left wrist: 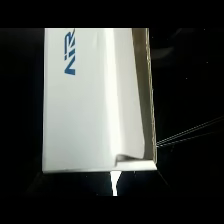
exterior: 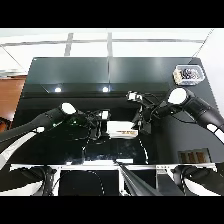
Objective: Fold the box and place the chain.
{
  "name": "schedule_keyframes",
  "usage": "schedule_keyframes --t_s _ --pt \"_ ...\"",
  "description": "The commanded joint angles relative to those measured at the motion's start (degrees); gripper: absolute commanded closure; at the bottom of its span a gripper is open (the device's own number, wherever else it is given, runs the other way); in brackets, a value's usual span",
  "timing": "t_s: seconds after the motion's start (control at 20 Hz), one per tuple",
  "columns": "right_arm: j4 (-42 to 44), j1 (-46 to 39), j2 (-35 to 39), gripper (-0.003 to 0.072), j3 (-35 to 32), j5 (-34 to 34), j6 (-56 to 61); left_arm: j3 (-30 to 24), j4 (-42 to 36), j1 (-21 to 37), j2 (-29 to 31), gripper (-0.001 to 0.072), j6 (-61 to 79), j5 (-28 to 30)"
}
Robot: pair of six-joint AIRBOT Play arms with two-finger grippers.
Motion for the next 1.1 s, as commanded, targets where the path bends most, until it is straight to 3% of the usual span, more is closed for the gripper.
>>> schedule_keyframes --t_s 0.0,0.4,0.7,0.75,0.8,1.05 --pt "-0.09 0.02 -0.02 0.037 -0.07 0.81 0.0 0.04 0.02 -0.02 -0.04 0.0317 0.07 0.0" --pt "-4.59 3.72 0.0 0.037 -0.11 -2.27 1.55 0.04 0.02 -0.02 -0.04 0.0317 0.07 0.0" --pt "-6.14 3.74 0.0 0.0368 -0.11 -0.68 1.53 0.04 0.02 -0.02 -0.04 0.0317 0.07 0.0" --pt "-6.14 3.74 0.0 0.0365 -0.11 -0.72 1.53 0.04 0.02 -0.02 -0.04 0.0317 0.07 0.0" --pt "-6.14 3.74 0.0 0.0288 -0.11 -0.9 1.51 0.04 0.02 -0.02 -0.04 0.0317 0.07 0.0" --pt "-6.75 3.76 -0.02 0.0296 -0.11 -1.84 1.51 0.04 0.02 -0.02 -0.04 0.0317 0.07 0.0"
